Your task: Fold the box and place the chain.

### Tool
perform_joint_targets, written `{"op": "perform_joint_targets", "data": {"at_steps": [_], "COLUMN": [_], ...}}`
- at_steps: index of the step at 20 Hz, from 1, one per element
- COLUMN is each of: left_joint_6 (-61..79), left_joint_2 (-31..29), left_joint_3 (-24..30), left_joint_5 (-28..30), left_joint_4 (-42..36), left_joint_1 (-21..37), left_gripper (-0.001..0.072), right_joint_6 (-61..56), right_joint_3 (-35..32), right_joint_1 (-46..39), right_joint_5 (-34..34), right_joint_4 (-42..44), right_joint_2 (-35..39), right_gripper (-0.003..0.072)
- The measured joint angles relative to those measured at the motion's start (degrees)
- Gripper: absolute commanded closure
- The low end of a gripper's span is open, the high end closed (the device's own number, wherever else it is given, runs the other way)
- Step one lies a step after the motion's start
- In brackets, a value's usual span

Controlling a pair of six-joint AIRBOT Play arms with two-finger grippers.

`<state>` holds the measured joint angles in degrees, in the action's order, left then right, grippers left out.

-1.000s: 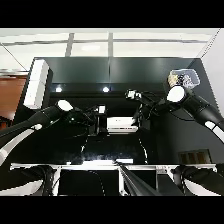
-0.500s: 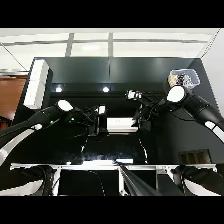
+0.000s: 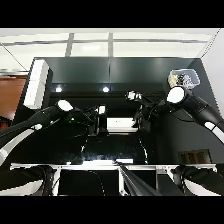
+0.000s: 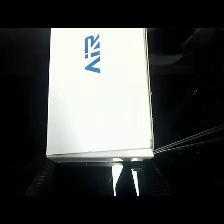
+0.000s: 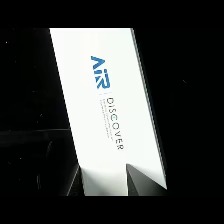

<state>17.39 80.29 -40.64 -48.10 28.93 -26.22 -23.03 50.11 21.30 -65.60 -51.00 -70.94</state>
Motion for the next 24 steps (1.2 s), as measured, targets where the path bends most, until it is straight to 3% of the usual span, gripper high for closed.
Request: {"op": "perform_joint_targets", "data": {"at_steps": [12,13,14,16,24], "left_joint_6": [-0.09,-0.11,-0.11,-0.09,-0.04], "left_joint_2": [0.00,0.00,0.00,0.00,0.00], "left_joint_3": [0.00,0.00,0.00,0.00,0.00], "left_joint_5": [0.00,0.00,0.00,0.00,0.00], "left_joint_4": [-0.02,0.00,0.00,0.00,0.00], "left_joint_1": [0.00,0.00,0.00,0.00,0.00], "left_gripper": [0.0242,0.0242,0.0242,0.0242,0.0242], "right_joint_6": [-4.52,-6.45,-9.31,-16.04,-23.78], "right_joint_3": [1.33,1.70,1.95,1.49,-10.19], "right_joint_1": [0.33,-0.04,-0.68,-2.69,-8.74], "right_joint_5": [-0.68,-1.16,-1.86,-2.32,-0.59], "right_joint_4": [-0.31,-0.11,-0.11,0.63,28.09], "right_joint_2": [2.10,2.84,3.39,4.11,2.69], "right_gripper": [0.0374,0.0403,0.0646,0.0669,0.0668]}}
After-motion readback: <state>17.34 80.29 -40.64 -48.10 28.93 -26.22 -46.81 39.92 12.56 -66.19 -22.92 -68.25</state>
